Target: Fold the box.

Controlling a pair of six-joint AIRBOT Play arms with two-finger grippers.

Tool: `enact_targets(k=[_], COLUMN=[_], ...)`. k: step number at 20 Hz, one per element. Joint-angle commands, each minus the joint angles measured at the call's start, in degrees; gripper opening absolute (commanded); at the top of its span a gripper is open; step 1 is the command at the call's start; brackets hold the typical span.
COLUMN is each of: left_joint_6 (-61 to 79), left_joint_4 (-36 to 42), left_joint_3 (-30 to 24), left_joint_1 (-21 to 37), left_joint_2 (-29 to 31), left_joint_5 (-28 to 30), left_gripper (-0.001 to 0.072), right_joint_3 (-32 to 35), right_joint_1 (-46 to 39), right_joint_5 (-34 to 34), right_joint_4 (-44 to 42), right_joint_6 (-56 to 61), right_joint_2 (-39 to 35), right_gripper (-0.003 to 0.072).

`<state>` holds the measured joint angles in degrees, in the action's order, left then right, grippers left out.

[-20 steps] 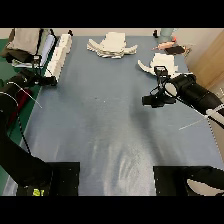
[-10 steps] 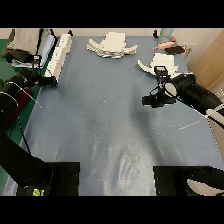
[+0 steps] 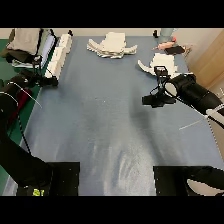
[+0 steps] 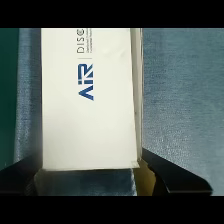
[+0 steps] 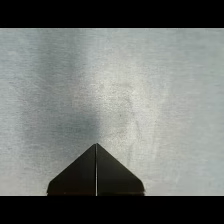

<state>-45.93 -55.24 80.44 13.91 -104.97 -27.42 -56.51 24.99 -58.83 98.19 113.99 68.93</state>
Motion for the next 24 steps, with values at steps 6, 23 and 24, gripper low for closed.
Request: enact_targets(k=[6, 23, 24], left_joint_6=[-0.24, -14.03, -15.26], left_joint_4=[-5.66, -2.21, -2.23], left_joint_3=[0.22, -7.43, -9.55], left_joint_1=[3.67, -12.81, -15.98], left_joint_2=[9.49, 40.19, 40.19], left_joint_5=[-15.98, -42.77, -41.64], left_gripper=[0.0695, 0.0019, 0.0019], right_joint_3=[-0.04, -0.04, -0.04], right_joint_1=[0.02, 0.02, 0.02], right_joint_5=[-0.07, -0.07, -0.09], right_joint_4=[-0.04, -0.04, -0.04], right_joint_6=[0.02, 0.0, 0.02], right_joint_2=[0.04, 0.04, 0.04], right_gripper=[0.0001, 0.0001, 0.0001])
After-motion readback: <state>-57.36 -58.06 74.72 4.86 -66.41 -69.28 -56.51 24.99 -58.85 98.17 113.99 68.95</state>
